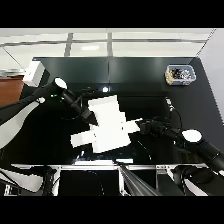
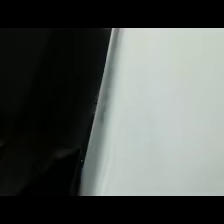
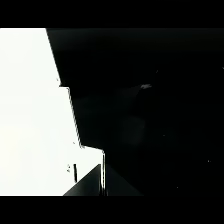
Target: Fold the box and place the chain.
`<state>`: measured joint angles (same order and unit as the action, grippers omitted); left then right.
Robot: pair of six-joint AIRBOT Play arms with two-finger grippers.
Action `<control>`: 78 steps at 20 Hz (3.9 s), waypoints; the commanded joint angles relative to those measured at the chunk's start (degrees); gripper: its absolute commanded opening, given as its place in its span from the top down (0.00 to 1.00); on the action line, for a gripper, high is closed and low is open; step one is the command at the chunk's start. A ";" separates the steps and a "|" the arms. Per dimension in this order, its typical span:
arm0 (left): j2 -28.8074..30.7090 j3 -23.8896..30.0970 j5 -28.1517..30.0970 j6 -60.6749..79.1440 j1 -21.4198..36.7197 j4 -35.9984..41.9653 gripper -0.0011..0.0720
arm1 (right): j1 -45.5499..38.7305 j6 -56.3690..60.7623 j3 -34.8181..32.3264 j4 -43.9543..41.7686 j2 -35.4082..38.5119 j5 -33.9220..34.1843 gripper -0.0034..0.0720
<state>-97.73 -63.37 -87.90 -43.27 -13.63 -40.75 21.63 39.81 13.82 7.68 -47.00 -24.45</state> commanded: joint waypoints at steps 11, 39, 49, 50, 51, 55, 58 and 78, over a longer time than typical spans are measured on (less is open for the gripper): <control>0.68 -5.05 -3.43 -4.42 0.37 -1.44 0.95 | -7.74 0.24 4.55 15.39 0.04 -6.54 0.09; 15.76 14.32 46.14 40.72 -16.26 -13.79 0.95 | 2.08 -22.12 14.78 48.15 -1.92 -21.73 0.09; 15.76 14.32 45.44 40.74 -16.26 -13.84 0.95 | 9.60 -30.93 14.36 41.33 -13.90 -15.96 0.09; 15.76 14.32 45.44 40.74 -16.26 -13.86 0.95 | 10.62 -30.91 14.36 40.48 -14.47 -13.14 0.09; 15.76 14.32 45.44 40.72 -16.26 -13.84 0.95 | 11.50 -30.91 14.36 39.10 -15.02 -10.54 0.09; 15.78 14.32 45.40 40.72 -16.26 -13.86 0.95 | 12.66 -30.91 14.38 36.94 -15.26 -7.48 0.09; 15.78 14.32 45.38 40.72 -16.26 -13.86 0.95 | 12.66 -31.34 16.20 38.73 -14.95 -8.66 0.09; 15.78 14.32 45.24 40.74 -16.26 -13.90 0.95 | -0.90 -49.86 19.80 24.98 -14.97 -14.23 0.00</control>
<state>-81.95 -49.06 -42.57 -2.55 -29.89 -54.61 21.91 -5.48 33.56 36.18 -61.93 -38.24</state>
